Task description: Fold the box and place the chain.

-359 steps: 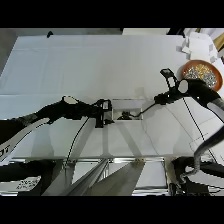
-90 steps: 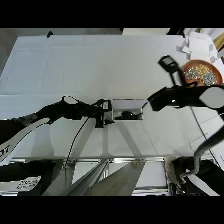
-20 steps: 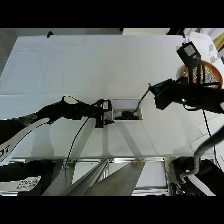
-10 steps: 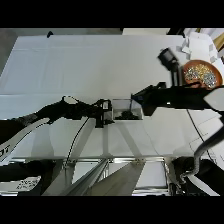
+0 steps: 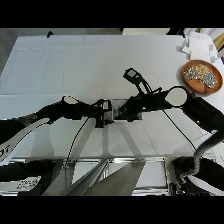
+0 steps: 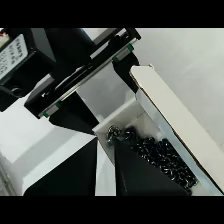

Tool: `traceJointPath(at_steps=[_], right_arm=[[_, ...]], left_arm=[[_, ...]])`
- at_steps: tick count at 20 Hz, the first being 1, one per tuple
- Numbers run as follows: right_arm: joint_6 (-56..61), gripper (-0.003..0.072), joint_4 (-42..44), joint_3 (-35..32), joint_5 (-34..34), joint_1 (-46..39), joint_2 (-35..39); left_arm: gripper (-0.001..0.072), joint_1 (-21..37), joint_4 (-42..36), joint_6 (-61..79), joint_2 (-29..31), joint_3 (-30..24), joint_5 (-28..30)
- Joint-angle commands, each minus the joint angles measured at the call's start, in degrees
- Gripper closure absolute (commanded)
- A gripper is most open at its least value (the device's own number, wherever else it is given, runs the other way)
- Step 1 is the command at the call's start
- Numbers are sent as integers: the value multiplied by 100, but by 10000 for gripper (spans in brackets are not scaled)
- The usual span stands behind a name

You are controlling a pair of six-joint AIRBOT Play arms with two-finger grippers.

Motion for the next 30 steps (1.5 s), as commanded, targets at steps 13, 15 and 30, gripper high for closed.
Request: traceJointPath(at_steps=[13,15,30], right_arm=[[-39,611,-1519,2002,323,-481,-186],[-81,614,-1521,2002,520,-448,-529],[-424,614,-2964,1998,1993,411,-1346]], left_arm=[[559,2,2,0,2,2,2],[559,2,0,0,2,2,2],[559,2,0,0,2,2,2]])
